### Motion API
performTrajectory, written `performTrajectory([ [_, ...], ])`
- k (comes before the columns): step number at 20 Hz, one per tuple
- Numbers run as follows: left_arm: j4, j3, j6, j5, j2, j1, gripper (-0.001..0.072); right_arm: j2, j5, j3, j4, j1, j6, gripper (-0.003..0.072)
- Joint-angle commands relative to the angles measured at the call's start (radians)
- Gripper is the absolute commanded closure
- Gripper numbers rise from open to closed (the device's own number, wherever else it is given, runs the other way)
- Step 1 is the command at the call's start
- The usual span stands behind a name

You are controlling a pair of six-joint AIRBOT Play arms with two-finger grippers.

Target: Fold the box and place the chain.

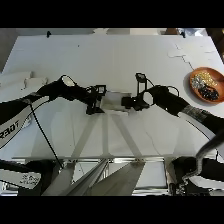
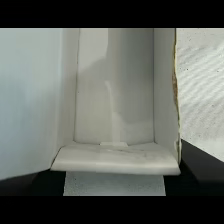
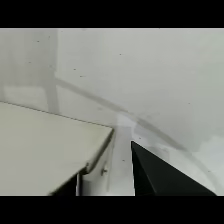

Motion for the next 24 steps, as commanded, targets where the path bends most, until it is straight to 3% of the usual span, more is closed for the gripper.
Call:
performTrajectory([
  [1, -0.002, 0.0, -0.003, 0.001, 0.0, 0.0, 0.0223, 0.001, -0.01, 0.013, -0.003, 0.02, 0.048, 0.0364],
  [4, -0.002, 0.0, -0.003, 0.001, 0.0, 0.0, 0.0223, -0.011, 0.04, 0.03, -0.005, 0.02, 0.055, 0.0377],
  [5, -0.002, 0.0, -0.003, 0.001, 0.001, 0.0, 0.0223, -0.015, 0.06, 0.033, -0.011, 0.024, 0.055, 0.0423],
  [12, -0.002, 0.0, -0.003, 0.001, 0.0, 0.0, 0.0223, -0.104, 0.137, 0.134, -0.075, 0.076, 0.081, 0.043],
  [13, -0.002, 0.0, -0.003, 0.002, 0.001, 0.0, 0.0223, -0.119, 0.155, 0.145, -0.076, 0.082, 0.081, 0.0464],
  [14, -0.002, 0.0, -0.003, 0.001, 0.001, 0.0, 0.0223, -0.135, 0.174, 0.157, -0.076, 0.086, 0.081, 0.0543],
  [17, -0.002, 0.0, -0.003, 0.001, 0.001, 0.0, 0.0223, -0.167, 0.191, 0.172, -0.076, 0.097, 0.099, 0.0647],
  [19, -0.002, 0.0, -0.003, 0.001, 0.0, 0.0, 0.0223, -0.174, 0.19, 0.174, -0.077, 0.097, 0.133, 0.0676],
  [23, -0.002, 0.0, -0.003, 0.001, 0.0, 0.0, 0.0223, -0.173, 0.192, 0.175, -0.08, 0.097, 0.132, 0.0671],
  [24, -0.002, 0.0, -0.003, 0.001, 0.001, 0.0, 0.0223, -0.172, 0.192, 0.175, -0.079, 0.097, 0.132, 0.0563],
])
